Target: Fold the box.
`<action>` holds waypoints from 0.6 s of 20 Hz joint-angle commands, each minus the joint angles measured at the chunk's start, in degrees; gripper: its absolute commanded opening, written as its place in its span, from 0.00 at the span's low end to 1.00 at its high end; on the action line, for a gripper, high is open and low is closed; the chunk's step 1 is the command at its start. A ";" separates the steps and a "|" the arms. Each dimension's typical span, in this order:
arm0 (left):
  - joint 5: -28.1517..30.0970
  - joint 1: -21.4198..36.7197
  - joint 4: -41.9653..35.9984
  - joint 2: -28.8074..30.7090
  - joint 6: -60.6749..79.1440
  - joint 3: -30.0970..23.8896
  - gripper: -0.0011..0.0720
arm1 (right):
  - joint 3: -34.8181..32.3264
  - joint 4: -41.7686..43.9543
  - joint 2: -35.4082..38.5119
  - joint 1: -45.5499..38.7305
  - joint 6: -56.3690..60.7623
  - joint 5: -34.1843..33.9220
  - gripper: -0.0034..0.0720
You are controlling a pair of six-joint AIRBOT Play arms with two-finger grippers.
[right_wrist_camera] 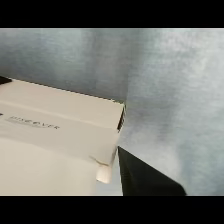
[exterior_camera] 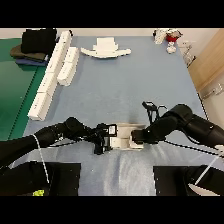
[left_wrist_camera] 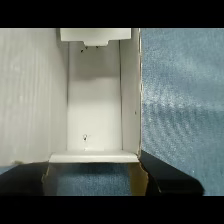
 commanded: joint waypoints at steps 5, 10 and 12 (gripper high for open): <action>0.02 -0.02 0.00 0.00 0.00 0.00 0.58 | 7.48 -13.73 -11.30 9.14 18.80 -7.23 0.59; 0.02 -0.02 0.02 0.00 0.00 0.00 0.58 | 7.39 -14.38 -12.22 9.14 21.99 -6.10 0.46; 0.02 -0.02 0.00 0.00 0.00 0.00 0.58 | 7.39 -14.36 -12.22 9.14 22.12 -6.03 0.07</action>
